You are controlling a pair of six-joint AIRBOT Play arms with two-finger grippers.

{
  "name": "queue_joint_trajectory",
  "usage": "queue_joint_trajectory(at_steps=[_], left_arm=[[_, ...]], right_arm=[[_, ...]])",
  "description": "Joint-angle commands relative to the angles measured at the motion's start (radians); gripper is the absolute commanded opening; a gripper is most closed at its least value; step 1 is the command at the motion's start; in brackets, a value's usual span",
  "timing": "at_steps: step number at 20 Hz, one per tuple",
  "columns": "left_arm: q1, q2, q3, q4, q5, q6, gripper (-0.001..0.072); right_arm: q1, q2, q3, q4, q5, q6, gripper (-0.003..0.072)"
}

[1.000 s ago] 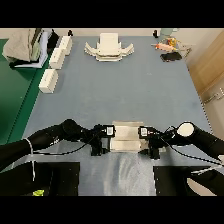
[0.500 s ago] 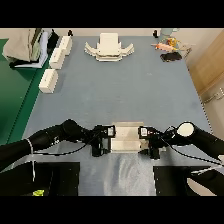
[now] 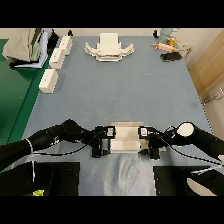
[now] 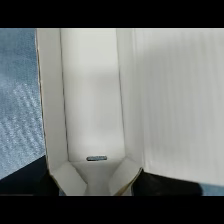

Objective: Fold the box.

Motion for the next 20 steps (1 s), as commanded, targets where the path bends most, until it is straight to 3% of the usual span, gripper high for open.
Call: queue_joint_trajectory(at_steps=[1,15,16,17,20], left_arm=[[-0.008,-0.002,0.0,-0.03,0.01,0.0,0.0696],[-0.055,-0.058,0.018,-0.061,0.053,-0.01,0.0691],[-0.055,-0.059,0.019,-0.06,0.061,-0.019,0.052],[-0.056,-0.061,0.021,-0.06,0.065,-0.025,0.0403],[-0.056,-0.063,0.024,-0.054,0.066,-0.036,0.0432]], right_arm=[[0.0,0.001,0.001,0.0,0.0,0.0,0.0549],[0.0,0.001,0.001,0.0,0.0,0.0,0.0549],[0.0,0.001,0.001,0.0,0.0,0.0,0.0549],[0.0,0.001,0.001,0.0,0.0,0.0,0.0549],[0.0,0.001,0.001,0.0,0.0,0.0,0.0549]])
